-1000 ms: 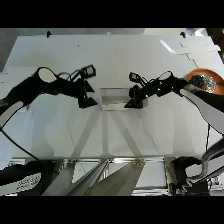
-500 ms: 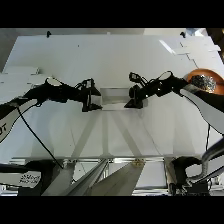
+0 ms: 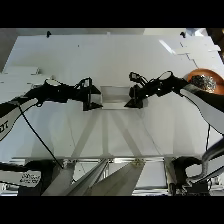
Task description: Fold the box and place the chain.
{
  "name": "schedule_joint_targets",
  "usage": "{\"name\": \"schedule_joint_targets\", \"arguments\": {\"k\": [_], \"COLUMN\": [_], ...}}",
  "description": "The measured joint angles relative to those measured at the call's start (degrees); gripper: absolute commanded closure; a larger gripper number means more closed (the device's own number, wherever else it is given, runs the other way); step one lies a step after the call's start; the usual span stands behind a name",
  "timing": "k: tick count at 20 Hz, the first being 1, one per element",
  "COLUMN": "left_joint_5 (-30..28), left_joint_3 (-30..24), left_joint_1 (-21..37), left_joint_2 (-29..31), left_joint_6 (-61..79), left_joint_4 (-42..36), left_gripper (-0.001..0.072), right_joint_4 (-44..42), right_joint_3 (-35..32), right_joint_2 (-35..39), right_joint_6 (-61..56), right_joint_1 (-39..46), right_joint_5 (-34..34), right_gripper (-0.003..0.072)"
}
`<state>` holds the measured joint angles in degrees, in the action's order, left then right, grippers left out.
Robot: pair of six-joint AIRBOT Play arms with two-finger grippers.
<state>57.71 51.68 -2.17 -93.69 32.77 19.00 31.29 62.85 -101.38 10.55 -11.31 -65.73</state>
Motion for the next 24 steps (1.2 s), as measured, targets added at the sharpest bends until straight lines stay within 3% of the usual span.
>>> {"name": "schedule_joint_targets", "arguments": {"k": [8,12,24], "left_joint_5": [-2.69,-4.0,-5.16], "left_joint_3": [0.02,0.11,0.11], "left_joint_1": [-3.56,-4.61,-5.03], "left_joint_2": [-0.79,-1.29,-1.46], "left_joint_6": [-2.14,-4.59,-6.01], "left_joint_4": [0.72,1.64,2.27], "left_gripper": [0.0035,0.044,0.0449], "right_joint_4": [0.11,0.09,0.02], "right_joint_3": [0.0,0.0,0.0], "right_joint_2": [0.0,0.0,0.0], "right_joint_6": [0.15,0.15,0.0], "right_joint_1": [-0.02,-0.02,0.02], "right_joint_5": [-0.31,0.0,0.0], "right_gripper": [0.0253,0.0253,0.0253]}}
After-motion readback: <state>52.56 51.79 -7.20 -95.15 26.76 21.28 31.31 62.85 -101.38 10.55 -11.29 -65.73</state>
